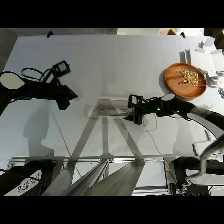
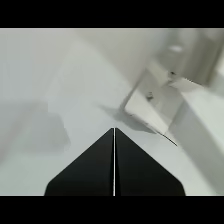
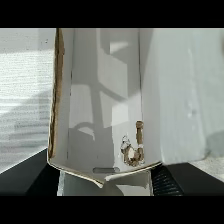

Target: Fold the box and place the chain.

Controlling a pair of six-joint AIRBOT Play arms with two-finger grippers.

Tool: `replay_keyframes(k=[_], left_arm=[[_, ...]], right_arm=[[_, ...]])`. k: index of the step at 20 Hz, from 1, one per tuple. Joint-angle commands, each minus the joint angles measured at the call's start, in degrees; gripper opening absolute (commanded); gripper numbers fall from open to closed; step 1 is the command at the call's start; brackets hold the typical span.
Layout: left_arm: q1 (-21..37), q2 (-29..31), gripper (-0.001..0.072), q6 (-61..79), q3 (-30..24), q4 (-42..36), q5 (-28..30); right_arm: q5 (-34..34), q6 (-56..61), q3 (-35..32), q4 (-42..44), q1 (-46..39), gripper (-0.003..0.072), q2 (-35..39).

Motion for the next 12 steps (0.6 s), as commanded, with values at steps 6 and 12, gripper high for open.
replay_keyframes(k=[6, 12], left_arm=[[-2.45, -10.47, 0.0008, -29.18, -3.65, 6.75, 0.5], [-8.79, -13.35, 0.0007, -36.22, -3.74, 9.9, 4.52]], right_arm=[[0.0, 0.02, 0.04, 0.02, 0.02, 0.0512, -0.02], [0.0, 0.02, 0.04, 0.02, 0.02, 0.0512, -0.02]])
